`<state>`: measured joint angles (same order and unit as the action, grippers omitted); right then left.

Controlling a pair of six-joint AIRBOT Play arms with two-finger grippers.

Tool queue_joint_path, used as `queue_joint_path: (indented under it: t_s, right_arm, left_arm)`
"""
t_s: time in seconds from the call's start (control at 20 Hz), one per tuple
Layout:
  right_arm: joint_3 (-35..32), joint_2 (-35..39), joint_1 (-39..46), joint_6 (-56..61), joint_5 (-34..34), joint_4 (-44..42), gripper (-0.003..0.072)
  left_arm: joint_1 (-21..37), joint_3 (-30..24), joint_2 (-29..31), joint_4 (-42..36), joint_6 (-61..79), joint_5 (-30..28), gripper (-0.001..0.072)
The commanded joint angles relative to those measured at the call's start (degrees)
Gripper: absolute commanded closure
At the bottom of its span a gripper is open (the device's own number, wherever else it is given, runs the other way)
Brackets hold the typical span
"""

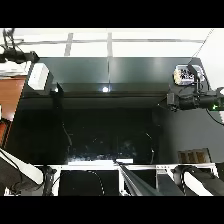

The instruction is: Fold the box and place the chain.

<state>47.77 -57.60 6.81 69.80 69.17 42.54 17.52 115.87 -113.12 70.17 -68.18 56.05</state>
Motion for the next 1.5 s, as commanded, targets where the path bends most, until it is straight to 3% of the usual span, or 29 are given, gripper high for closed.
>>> queue_joint_path:
  t_s: [0.0, 0.1, 0.15, 0.25, 0.4, 0.5, 0.55, 0.7, 0.8, 1.45]
  right_arm:
    - [0.0, 0.0, -1.9, -1.7, -6.1, 3.5, 0.0674]
    - [0.0, 0.0, -5.3, -3.0, -12.1, 7.1, 0.0674]
    - [0.0, 0.0, -7.5, -4.3, -15.7, 8.6, 0.0675]
    - [-1.2, 0.0, -13.2, -6.0, -27.0, 11.6, 0.0675]
    - [-6.8, -0.4, -17.7, -6.1, -49.1, 16.1, 0.0674]
    - [-9.3, -1.6, -17.5, -6.2, -55.3, 16.6, 0.0674]
    - [-9.6, -2.1, -17.1, -6.2, -54.8, 17.5, 0.0673]
    - [-9.6, -2.3, -17.2, -6.2, -48.9, 18.4, 0.0672]
    - [-9.6, -2.3, -17.2, -6.2, -46.1, 18.4, 0.0673]
    - [-9.6, -2.3, -17.2, -6.2, -45.8, 18.4, 0.0673]
  left_arm:
    - [-0.2, 4.4, 3.8, -0.9, -13.2, 15.0, 0.0683]
    - [-1.5, -4.3, 11.1, -1.3, -12.5, 15.3, 0.0689]
    - [-2.8, -10.8, 16.1, -1.4, -11.0, 12.4, 0.069]
    - [-6.9, -29.3, 29.5, -2.0, -5.8, 0.3, 0.0689]
    - [-14.7, -62.6, 50.6, -1.8, -1.9, -23.4, 0.0688]
    - [-18.1, -79.4, 60.5, -1.8, -1.1, -33.0, 0.0687]
    - [-18.9, -84.4, 64.0, -1.7, -0.9, -33.3, 0.0687]
    - [-19.0, -87.3, 68.0, -1.6, -0.9, -27.5, 0.0686]
    - [-19.0, -87.4, 68.5, -2.0, -1.4, -27.7, 0.0685]
    - [-19.1, -87.5, 68.2, -2.7, -2.9, -27.0, 0.0685]
